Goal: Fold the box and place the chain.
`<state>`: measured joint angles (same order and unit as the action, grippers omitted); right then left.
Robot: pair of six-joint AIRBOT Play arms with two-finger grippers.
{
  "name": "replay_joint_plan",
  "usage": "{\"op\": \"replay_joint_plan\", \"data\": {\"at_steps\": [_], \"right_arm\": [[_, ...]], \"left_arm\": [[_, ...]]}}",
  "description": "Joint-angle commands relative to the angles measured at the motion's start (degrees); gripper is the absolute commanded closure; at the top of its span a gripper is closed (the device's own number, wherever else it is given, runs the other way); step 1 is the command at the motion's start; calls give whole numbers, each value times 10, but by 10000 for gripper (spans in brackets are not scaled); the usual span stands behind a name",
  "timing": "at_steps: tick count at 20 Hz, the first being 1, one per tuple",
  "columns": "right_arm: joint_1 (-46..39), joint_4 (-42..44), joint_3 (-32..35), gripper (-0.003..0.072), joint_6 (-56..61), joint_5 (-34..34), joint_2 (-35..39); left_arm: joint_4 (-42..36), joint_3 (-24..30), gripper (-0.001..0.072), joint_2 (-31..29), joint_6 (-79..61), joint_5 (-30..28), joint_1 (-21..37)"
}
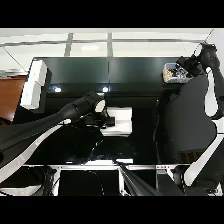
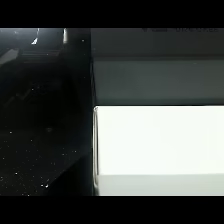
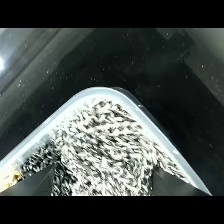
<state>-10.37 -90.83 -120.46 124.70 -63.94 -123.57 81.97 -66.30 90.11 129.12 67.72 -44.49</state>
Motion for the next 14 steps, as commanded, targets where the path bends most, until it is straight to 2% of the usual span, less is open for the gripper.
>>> {"op": "replay_joint_plan", "data": {"at_steps": [1,2,3,7,11,14], "right_arm": [[-2,30,-2,271,-1,6,-12],[-2,38,-2,544,-11,-1,-11],[-2,39,-2,674,-29,-5,-6],[-4,20,-2,675,-102,-31,56],[-3,2,-2,675,-209,-79,164],[-1,45,-1,675,-269,-115,258]], "left_arm": [[0,0,683,0,-1,0,0],[0,0,683,0,-1,0,0],[0,0,683,0,-1,0,0],[0,0,683,0,-1,-2,0],[1,0,683,0,-1,-2,0],[0,0,683,0,-1,-2,0]]}}
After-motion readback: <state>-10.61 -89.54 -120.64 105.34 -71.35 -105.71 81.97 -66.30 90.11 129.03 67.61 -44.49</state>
